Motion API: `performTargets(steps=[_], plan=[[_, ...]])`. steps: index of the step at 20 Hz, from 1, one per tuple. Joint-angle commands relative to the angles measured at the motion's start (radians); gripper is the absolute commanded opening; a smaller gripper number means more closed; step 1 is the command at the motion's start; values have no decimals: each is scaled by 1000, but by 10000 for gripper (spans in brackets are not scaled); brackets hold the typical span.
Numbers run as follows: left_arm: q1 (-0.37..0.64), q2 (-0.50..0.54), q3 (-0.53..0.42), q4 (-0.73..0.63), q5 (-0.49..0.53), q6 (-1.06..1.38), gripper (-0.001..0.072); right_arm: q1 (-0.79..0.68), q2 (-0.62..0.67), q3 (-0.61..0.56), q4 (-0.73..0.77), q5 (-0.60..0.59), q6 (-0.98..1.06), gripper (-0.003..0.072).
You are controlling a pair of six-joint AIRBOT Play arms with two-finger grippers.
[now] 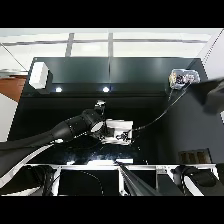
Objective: Fold the box and place the chain.
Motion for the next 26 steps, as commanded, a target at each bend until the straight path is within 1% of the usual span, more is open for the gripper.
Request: performTargets(steps=[1,3,4,6,8,9,12,14,18,19,20,22,25,26], plan=[[0,0,0,0,1,0,34,70,4,-140,105,74,8,30],[0,0,0,0,1,0,34,127,4,-250,194,7,6,30],[0,0,0,0,1,0,34,165,3,-305,219,-51,8,30],[0,0,0,0,1,0,34,235,-5,-395,276,-209,13,30],[0,0,0,0,1,0,34,293,-43,-449,313,-330,13,30],[0,0,0,0,1,0,34,320,-74,-457,315,-362,13,30],[0,0,0,0,1,0,34,393,-180,-457,318,-412,12,30],[0,0,0,0,1,0,34,424,-241,-457,319,-414,13,30],[0,0,0,0,1,0,34,422,-259,-457,322,-406,13,34],[0,0,0,0,1,0,34,422,-259,-457,323,-404,13,228],[0,0,0,0,1,0,34,422,-259,-457,323,-397,13,265],[0,0,0,0,1,0,34,422,-259,-457,314,-402,12,59],[0,0,0,0,1,0,34,420,-257,-456,291,-414,13,61],[0,0,0,0,1,0,34,407,-255,-455,289,-404,13,87]])
